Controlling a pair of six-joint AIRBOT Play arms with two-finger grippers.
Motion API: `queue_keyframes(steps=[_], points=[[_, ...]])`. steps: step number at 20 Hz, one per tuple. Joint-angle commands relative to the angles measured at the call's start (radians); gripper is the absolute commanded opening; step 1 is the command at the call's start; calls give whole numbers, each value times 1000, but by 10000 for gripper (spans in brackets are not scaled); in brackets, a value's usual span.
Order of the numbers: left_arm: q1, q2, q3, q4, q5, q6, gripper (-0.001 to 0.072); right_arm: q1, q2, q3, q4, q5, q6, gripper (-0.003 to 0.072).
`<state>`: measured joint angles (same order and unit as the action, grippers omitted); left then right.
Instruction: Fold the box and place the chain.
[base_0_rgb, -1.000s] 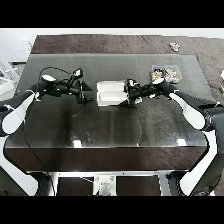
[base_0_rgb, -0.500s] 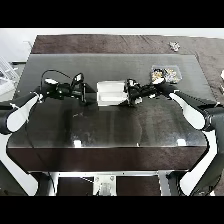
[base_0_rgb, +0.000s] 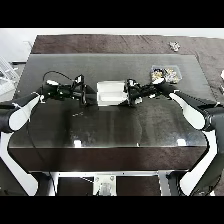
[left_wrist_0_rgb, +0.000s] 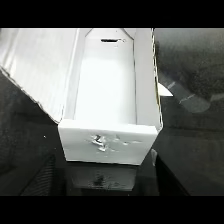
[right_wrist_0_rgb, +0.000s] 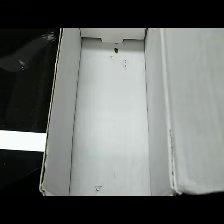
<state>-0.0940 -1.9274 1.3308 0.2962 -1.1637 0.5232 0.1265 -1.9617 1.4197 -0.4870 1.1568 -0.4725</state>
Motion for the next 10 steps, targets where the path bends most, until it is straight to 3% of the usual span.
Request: queue_keyframes(steps=[1, 10], points=[[-1, -7, 0, -15, 1, 10, 720, 0, 0, 0, 0, 0, 0, 590], [-1, -25, 6, -29, -1, 21, 720, 0, 0, 0, 0, 0, 0, 591]])
